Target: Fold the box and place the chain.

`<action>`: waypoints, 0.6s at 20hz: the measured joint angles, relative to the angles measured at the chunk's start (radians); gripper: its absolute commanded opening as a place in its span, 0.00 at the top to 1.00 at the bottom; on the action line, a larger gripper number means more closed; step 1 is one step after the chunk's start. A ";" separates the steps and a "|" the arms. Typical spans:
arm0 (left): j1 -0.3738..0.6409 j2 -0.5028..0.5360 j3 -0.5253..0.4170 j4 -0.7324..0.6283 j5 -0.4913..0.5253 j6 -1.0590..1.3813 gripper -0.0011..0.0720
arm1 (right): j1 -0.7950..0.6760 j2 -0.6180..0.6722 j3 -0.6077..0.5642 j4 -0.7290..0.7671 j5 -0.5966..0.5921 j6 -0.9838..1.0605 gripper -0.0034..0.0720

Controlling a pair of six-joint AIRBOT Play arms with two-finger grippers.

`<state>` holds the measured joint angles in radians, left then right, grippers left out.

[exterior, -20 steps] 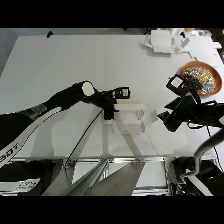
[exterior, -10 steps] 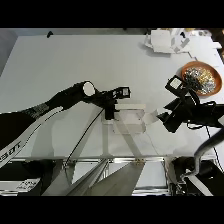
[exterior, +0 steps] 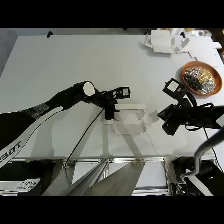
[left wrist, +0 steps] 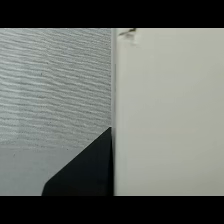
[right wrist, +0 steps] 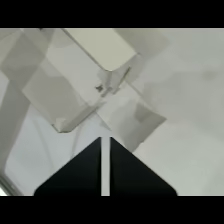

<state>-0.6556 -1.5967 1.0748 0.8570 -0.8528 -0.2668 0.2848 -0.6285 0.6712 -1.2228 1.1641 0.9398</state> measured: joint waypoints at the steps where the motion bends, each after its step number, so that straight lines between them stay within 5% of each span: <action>1: 0.000 0.000 0.000 0.000 0.000 0.000 0.97 | 0.000 0.000 -0.019 0.027 -0.002 -0.034 0.93; 10: 0.000 0.000 0.000 0.000 0.000 0.000 0.97 | 0.000 -0.035 -0.180 0.138 -0.039 -0.400 0.92; 11: 0.000 0.000 0.000 0.000 0.000 0.000 0.97 | 0.002 -0.047 -0.187 0.138 -0.038 -0.443 0.82; 12: 0.000 0.000 0.000 0.000 0.000 0.000 0.97 | 0.010 -0.055 -0.194 0.135 -0.043 -0.475 0.54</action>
<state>-0.6556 -1.5970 1.0748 0.8570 -0.8532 -0.2668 0.2943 -0.6830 0.4774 -1.0874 1.1206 0.4644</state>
